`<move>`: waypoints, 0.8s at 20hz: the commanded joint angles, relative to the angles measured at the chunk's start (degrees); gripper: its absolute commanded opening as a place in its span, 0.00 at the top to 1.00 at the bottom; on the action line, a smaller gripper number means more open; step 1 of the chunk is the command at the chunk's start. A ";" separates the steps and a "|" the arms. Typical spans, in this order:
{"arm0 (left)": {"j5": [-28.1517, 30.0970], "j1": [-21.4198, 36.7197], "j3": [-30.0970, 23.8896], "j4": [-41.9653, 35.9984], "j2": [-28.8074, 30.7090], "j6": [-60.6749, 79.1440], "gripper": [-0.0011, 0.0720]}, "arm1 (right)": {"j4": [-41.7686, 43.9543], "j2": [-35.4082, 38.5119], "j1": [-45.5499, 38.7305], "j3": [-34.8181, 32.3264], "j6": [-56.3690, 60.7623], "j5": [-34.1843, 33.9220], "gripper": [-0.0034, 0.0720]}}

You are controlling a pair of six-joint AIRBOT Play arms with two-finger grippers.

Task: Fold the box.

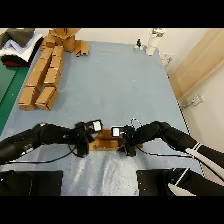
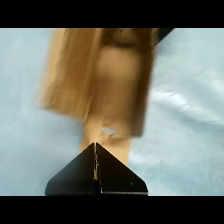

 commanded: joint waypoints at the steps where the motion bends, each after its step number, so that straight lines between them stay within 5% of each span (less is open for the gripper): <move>1: -8.31 3.13 0.07 19.82 9.77 -25.42 0.97 | -0.04 0.02 0.00 0.07 -0.09 0.00 0.40; 4: -14.05 6.82 -0.15 20.06 20.63 -37.05 0.97 | -0.04 0.02 0.00 0.07 -0.09 0.00 0.40; 7: -17.49 12.76 -2.80 19.98 22.82 -54.69 0.97 | -0.04 0.02 0.00 0.07 -0.09 0.00 0.40; 11: -18.05 18.14 -6.93 12.39 14.10 -56.41 0.97 | -0.04 0.02 0.00 0.07 -0.09 0.00 0.40; 16: -13.97 18.21 -6.03 -3.76 2.75 -42.38 0.97 | -0.04 0.02 0.00 0.07 -0.09 0.00 0.40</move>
